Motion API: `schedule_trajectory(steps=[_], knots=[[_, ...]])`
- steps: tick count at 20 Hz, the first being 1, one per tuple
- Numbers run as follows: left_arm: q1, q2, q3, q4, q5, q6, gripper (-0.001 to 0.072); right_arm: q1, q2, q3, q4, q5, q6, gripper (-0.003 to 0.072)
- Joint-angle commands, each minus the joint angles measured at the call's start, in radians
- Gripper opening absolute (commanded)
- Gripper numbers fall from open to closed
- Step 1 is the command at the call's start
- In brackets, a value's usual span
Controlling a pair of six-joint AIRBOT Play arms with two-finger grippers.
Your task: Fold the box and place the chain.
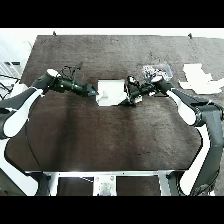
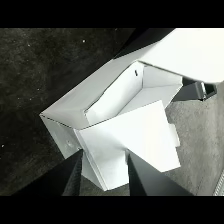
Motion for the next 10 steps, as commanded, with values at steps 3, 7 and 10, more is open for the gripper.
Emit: schedule_trajectory(steps=[3, 7, 10], knots=[[-0.025, 0.01, 0.001, 0.011, 0.026, -0.059, 0.0426, 0.0, 0.0, 0.0, 0.0, 0.0, 0.0, 0.0579], [-0.05, 0.012, 0.038, 0.075, 0.032, -0.143, 0.0426, 0.0, 0.0, 0.0, 0.0, 0.0, 0.0, 0.0579], [-0.086, 0.012, 0.082, 0.195, 0.034, -0.259, 0.0426, 0.0, 0.0, 0.0, 0.0, 0.0, 0.0, 0.0579]])
